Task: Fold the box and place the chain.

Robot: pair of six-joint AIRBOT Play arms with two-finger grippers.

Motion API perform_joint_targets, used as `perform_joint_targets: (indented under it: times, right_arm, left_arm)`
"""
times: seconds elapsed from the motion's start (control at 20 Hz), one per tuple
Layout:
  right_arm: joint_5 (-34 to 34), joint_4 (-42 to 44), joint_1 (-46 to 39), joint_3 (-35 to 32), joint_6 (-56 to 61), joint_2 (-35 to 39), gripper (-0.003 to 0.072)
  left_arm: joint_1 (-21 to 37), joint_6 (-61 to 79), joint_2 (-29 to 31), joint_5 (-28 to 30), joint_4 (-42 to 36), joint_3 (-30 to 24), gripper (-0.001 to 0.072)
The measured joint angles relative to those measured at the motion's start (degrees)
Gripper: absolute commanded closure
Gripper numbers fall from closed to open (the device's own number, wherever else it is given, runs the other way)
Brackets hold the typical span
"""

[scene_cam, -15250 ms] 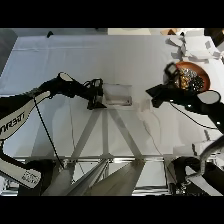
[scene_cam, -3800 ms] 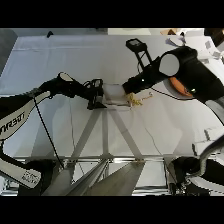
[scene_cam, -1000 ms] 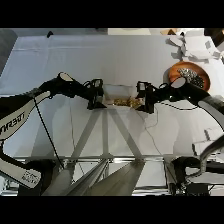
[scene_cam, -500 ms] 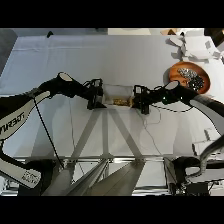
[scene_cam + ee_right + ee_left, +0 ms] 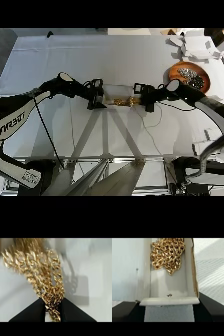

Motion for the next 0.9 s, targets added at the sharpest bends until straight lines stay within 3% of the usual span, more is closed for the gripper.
perform_joint_targets:
  times: [0.5, 0.9]
  right_arm:
    - [3.3, -3.6, 6.5, 0.9, 13.1, 14.3, 0.0678]
    - [-10.1, -3.5, 15.8, 8.3, 30.5, 15.0, 0.0679]
  left_arm:
    - [0.0, 0.0, 0.0, 0.0, 0.0, 0.0, 0.0496]
    - [0.0, 0.0, 0.0, 0.0, 0.0, 0.0, 0.0496]
